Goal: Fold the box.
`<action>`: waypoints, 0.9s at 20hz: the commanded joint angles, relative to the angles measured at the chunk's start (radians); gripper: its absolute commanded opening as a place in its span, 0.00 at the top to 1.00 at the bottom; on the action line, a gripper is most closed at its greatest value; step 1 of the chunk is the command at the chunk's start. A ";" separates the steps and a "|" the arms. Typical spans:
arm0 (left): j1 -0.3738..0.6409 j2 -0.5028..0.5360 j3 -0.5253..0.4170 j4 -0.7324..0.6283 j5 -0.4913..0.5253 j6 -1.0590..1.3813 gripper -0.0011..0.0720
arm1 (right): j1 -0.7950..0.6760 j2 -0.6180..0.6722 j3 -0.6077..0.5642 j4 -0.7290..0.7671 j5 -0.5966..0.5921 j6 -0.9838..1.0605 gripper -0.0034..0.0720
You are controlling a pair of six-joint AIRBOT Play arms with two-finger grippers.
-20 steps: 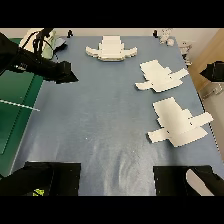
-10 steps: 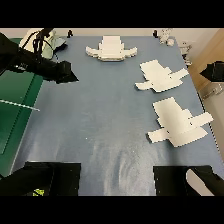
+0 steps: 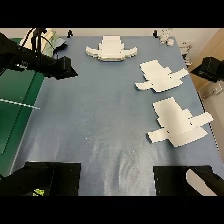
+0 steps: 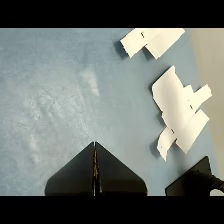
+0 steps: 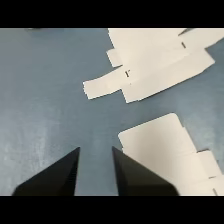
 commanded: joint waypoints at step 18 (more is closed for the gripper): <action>0.000 -0.079 -0.028 0.005 -0.084 -0.076 0.28 | -0.529 -0.753 0.286 -0.323 0.260 -0.160 0.31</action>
